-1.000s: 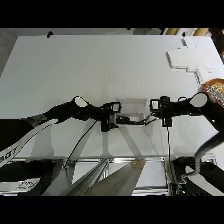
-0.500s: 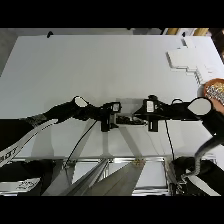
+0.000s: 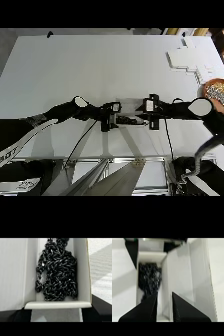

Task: Fold the box and place the chain.

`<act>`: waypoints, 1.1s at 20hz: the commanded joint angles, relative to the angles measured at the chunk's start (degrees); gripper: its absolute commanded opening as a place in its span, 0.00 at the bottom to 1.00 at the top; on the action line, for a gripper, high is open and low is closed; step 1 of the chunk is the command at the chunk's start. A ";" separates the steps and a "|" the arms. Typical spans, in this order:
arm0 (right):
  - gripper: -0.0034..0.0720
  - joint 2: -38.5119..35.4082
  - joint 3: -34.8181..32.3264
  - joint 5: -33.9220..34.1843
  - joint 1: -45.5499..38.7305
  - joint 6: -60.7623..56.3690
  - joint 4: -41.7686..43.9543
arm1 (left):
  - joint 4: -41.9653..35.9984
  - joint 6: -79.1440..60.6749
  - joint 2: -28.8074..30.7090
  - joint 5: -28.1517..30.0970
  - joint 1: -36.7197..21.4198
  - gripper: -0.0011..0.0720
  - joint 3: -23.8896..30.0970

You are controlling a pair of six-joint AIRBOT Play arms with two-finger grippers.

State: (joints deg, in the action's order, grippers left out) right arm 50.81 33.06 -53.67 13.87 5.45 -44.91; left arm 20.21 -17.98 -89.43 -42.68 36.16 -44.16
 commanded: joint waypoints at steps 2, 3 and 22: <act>0.31 1.55 -0.31 -7.58 -9.09 0.96 -12.28 | 0.00 -0.02 -0.02 0.02 0.00 0.41 0.02; 0.31 3.10 -0.85 -6.75 -9.05 0.98 -15.06 | 0.00 -0.02 -0.02 0.02 0.00 0.41 0.02; 0.09 13.11 -5.27 5.27 -5.97 7.28 -17.62 | 0.00 -0.02 -0.02 0.02 0.00 0.41 0.02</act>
State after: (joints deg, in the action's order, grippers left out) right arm 63.83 28.14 -49.50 7.84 11.94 -62.37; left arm 20.18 -17.98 -89.43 -42.68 36.16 -44.16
